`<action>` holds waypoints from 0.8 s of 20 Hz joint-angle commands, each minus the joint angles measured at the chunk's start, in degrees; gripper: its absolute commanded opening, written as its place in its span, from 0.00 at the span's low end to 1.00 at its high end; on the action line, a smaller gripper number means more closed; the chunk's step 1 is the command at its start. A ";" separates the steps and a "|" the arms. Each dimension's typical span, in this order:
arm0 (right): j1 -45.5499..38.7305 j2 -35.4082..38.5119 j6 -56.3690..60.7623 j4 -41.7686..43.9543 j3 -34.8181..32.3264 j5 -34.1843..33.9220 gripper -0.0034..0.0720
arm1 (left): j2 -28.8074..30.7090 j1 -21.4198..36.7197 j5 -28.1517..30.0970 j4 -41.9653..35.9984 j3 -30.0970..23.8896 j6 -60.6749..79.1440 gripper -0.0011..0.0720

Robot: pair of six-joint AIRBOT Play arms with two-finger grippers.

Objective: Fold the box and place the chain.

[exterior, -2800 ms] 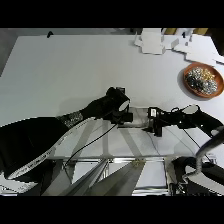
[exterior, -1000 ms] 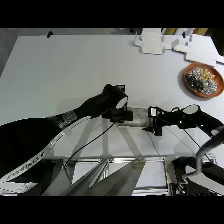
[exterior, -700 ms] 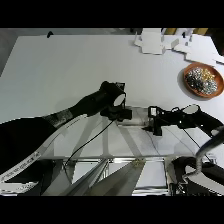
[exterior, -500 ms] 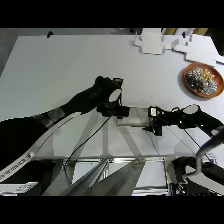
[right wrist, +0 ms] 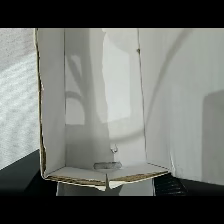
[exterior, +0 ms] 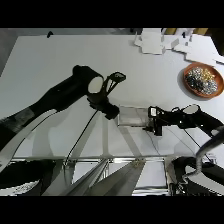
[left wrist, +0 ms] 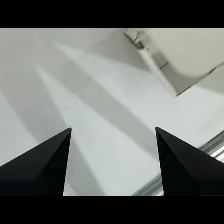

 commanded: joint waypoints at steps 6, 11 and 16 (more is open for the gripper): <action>0.00 0.04 0.02 0.02 0.00 0.00 0.59 | 6.10 9.25 20.00 -20.20 -22.56 70.42 0.81; 0.00 0.04 0.02 0.02 0.00 0.00 0.59 | 6.03 11.43 27.67 -35.58 -30.62 101.57 0.81; 0.00 0.04 0.02 0.02 0.00 0.00 0.59 | 2.08 11.32 30.10 -48.46 -31.43 117.24 0.86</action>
